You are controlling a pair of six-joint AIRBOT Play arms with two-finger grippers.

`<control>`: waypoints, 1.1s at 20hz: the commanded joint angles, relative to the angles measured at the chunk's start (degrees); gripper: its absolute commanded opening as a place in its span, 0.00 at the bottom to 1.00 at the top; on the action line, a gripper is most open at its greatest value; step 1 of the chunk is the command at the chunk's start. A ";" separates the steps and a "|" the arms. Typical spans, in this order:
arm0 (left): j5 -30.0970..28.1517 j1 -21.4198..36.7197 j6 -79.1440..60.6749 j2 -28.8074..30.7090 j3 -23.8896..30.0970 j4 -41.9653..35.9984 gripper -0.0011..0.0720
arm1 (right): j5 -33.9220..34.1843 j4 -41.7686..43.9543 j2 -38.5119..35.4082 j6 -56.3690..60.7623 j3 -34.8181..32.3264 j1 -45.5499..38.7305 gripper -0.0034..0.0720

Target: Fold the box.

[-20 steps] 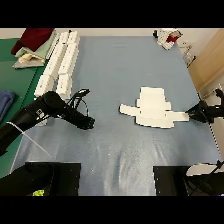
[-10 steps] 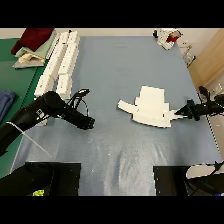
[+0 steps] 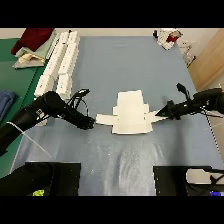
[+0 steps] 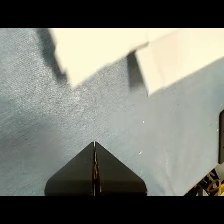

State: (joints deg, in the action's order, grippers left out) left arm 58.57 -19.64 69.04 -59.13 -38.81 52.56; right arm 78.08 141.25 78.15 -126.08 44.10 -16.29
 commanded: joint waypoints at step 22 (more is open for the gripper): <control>-7.41 -0.02 -0.07 -0.11 -0.11 -3.80 0.03 | -20.83 0.70 -37.55 0.04 -31.28 11.08 0.05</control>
State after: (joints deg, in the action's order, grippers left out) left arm 53.30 -19.64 69.01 -59.20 -38.83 50.13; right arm 58.94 141.56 43.81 -124.66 15.66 -5.28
